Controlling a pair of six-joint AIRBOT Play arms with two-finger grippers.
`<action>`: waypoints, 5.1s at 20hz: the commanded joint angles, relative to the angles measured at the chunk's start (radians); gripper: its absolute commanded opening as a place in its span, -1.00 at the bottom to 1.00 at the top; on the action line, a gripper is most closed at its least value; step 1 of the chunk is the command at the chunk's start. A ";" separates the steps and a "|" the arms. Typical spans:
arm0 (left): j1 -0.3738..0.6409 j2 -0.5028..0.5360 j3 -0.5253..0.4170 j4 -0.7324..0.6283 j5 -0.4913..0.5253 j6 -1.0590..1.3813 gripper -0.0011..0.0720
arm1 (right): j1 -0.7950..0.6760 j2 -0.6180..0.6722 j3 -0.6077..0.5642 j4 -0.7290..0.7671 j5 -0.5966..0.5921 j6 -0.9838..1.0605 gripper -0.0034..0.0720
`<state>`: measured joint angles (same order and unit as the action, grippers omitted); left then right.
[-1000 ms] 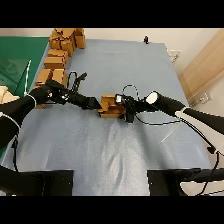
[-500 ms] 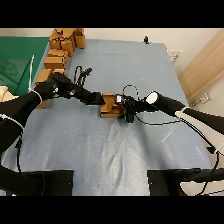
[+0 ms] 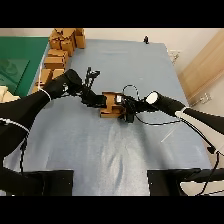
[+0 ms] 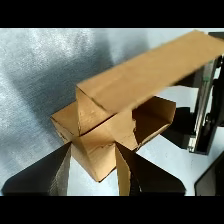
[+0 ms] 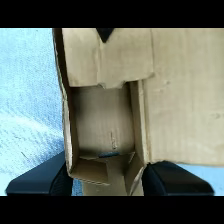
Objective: Fold the box.
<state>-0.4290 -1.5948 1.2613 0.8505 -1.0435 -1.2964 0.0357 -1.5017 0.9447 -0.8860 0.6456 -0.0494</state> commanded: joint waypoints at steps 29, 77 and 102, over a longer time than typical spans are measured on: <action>-0.175 0.005 0.083 0.459 -0.093 -0.529 0.11 | 0.001 -0.001 -0.001 0.000 0.001 0.000 0.29; -0.311 -0.188 0.266 0.719 -0.134 -0.832 -0.93 | 0.001 -0.001 -0.001 0.003 0.001 0.000 0.29; -0.303 -0.209 0.267 0.607 -0.142 -0.765 0.08 | 0.001 -0.001 -0.001 0.003 0.005 0.000 0.29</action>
<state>-0.7353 -1.8095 1.5249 1.5021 -1.1927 -2.0678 0.0364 -1.5021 0.9440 -0.8856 0.6472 -0.0517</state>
